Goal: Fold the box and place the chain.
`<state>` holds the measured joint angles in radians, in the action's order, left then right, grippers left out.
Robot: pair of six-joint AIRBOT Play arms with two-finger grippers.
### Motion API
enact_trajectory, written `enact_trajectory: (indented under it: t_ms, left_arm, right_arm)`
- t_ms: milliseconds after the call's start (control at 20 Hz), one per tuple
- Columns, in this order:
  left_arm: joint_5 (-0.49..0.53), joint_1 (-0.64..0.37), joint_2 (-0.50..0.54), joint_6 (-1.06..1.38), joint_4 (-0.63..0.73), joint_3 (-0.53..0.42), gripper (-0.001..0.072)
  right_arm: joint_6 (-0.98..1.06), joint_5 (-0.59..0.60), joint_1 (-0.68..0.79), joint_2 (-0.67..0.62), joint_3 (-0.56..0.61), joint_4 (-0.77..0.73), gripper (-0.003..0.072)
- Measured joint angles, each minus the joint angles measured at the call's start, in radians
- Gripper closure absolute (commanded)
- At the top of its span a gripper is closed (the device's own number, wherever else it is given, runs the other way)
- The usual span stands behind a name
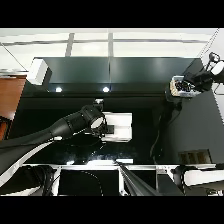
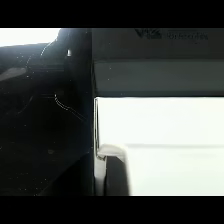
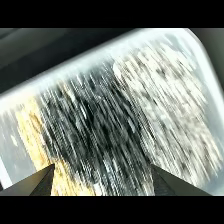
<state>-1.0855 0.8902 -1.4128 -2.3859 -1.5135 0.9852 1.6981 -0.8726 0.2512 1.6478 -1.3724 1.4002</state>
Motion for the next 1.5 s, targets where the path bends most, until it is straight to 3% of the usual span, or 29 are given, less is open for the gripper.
enact_trajectory:
  t_ms: [300, 400, 450, 500, 550, 750, 1000, 1500]
  left_arm:
    - [0.0, 0.0, 0.0, 0.0, 0.0, 0.0, 0.0685]
    - [0.0, 0.0, 0.0, 0.0, 0.0, 0.0, 0.0685]
    - [0.0, 0.0, 0.0, 0.0, 0.0, 0.0, 0.0685]
    - [0.0, 0.0, 0.0, 0.0, 0.0, 0.0, 0.0685]
    - [0.0, 0.0, 0.0, 0.0, 0.0, 0.0, 0.0685]
    - [0.0, 0.0, 0.0, 0.0, 0.0, 0.0, 0.0685]
    - [0.0, 0.0, 0.0, 0.0, 0.0, 0.0, 0.0685]
    - [0.0, 0.0, 0.0, 0.0, 0.0, 0.0, 0.0685]
  right_arm:
    - [-0.071, 0.0, -0.014, 0.129, -0.107, -0.035, -0.0034]
    - [-0.08, 0.0, -0.018, 0.144, -0.117, -0.033, 0.029]
    - [-0.084, -0.002, -0.019, 0.149, -0.121, -0.034, 0.0501]
    - [-0.087, -0.008, -0.02, 0.151, -0.126, -0.032, 0.0636]
    - [-0.09, -0.019, -0.021, 0.153, -0.131, -0.029, 0.0675]
    - [-0.116, -0.111, -0.022, 0.124, -0.174, -0.002, 0.0675]
    - [-0.166, -0.214, -0.022, -0.002, -0.2, 0.038, 0.0676]
    - [-0.201, -0.263, -0.022, -0.25, -0.228, 0.037, 0.0676]
